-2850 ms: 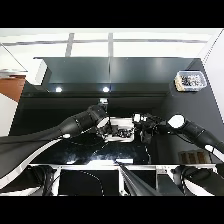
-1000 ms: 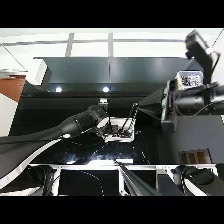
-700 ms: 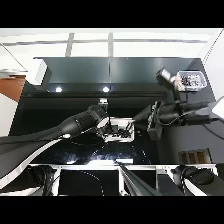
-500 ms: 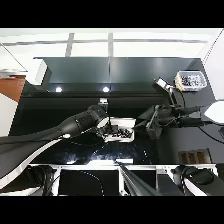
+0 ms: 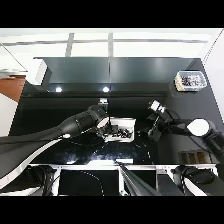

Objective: Fold the box and place the chain.

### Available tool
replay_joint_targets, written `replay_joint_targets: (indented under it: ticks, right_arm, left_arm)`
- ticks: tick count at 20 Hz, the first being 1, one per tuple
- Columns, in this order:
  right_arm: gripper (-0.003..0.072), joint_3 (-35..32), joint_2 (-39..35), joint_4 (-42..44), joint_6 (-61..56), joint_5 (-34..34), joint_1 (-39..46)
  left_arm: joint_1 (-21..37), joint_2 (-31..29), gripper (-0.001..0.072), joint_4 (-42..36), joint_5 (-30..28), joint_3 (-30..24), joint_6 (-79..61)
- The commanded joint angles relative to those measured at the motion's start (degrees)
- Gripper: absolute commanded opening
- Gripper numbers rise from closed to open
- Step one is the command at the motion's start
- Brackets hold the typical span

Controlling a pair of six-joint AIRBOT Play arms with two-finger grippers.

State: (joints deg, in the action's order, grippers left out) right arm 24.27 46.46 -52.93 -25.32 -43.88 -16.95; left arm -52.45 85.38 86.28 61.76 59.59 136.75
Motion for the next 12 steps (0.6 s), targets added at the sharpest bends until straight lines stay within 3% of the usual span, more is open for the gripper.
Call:
replay_joint_targets:
  ticks: [1,3,6,12]
  right_arm:
    - [0.0659,-3.85,2.32,2.14,8.68,5.95,-1.79]
    - [0.0575,-3.85,4.81,3.65,11.02,5.95,-2.23]
    - [0.0573,-3.85,7.89,8.46,17.66,5.97,-3.02]
    - [0.0573,-3.85,10.58,8.96,18.56,6.01,-5.77]
  left_arm:
    - [0.0,0.02,0.0032,0.0,0.02,0.04,-0.02]
    - [0.0,0.02,0.0032,0.0,0.02,0.04,-0.02]
    - [0.0,0.02,0.0032,0.0,0.04,0.04,-0.02]
    - [0.0,0.02,0.0032,0.0,0.04,0.04,-0.02]
